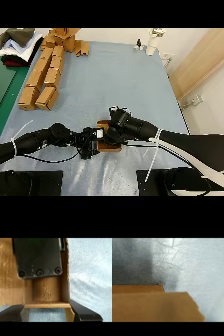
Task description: Fold the box.
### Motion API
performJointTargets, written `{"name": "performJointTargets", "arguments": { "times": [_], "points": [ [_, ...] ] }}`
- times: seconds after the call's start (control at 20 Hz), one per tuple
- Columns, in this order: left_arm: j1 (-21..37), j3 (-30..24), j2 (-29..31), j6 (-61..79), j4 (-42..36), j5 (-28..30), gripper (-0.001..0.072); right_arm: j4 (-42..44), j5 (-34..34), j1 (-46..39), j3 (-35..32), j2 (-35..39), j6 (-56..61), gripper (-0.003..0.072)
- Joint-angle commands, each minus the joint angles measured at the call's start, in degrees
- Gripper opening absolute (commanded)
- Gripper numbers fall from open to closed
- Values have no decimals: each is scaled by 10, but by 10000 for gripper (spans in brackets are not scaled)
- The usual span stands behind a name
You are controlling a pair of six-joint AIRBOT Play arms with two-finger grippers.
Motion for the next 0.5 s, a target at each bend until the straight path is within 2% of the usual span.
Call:
{"name": "performJointTargets", "arguments": {
  "times": [0.0,0.05,0.2,0.25,0.3,0.35,0.4,0.45],
  "points": [
    [0,0,0,2,0,0,518,8,2,1,2,-10,13,83],
    [0,0,0,2,0,0,518,8,-2,2,2,-10,12,9],
    [0,0,0,2,0,0,518,6,-5,13,2,-10,12,6],
    [0,0,0,2,0,0,518,1,-5,16,2,-8,12,28],
    [0,0,0,2,0,0,518,2,-5,16,2,-6,12,202],
    [0,0,0,2,0,0,519,2,-7,16,2,-2,12,328],
    [0,0,0,2,0,0,519,2,-11,17,2,3,11,371],
    [0,0,0,2,0,0,518,-1,-19,17,2,10,11,384]
  ]
}}
